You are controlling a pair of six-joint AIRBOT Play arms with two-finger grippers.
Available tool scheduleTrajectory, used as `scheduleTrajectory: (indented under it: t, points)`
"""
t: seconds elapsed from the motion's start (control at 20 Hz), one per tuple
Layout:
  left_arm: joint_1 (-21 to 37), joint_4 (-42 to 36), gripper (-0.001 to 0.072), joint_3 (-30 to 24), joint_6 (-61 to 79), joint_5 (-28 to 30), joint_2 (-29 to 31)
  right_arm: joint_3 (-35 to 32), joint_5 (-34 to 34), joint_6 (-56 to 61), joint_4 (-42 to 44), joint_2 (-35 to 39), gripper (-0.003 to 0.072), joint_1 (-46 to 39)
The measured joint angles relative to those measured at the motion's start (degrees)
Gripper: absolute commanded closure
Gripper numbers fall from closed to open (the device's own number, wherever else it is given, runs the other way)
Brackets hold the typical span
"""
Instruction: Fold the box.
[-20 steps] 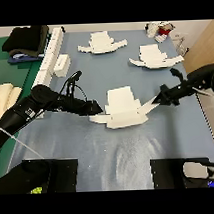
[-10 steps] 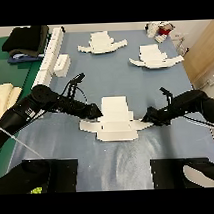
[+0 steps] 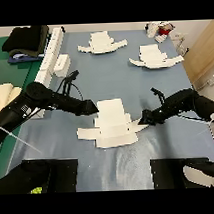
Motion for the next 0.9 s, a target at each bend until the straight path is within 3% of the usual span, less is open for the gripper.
scheduleTrajectory:
  t: [0.2,0.35,0.6,0.9]
  points:
    - [8.6,0.0,0.0084,1.0,0.6,-5.0,-1.5,-5.7,5.6,-2.0,0.9,7.1,0.0686,5.5]
    - [11.3,0.0,0.0084,1.3,2.1,-7.5,-4.7,-9.9,11.5,-1.7,1.0,13.0,0.0686,9.4]
    - [10.4,0.0,0.0085,1.3,6.3,-9.1,-12.3,-13.9,16.9,0.1,1.1,17.6,0.0686,12.4]
    - [8.4,-3.7,0.0097,1.7,13.6,-7.9,-22.3,-15.0,18.3,1.2,1.2,18.7,0.0686,13.0]
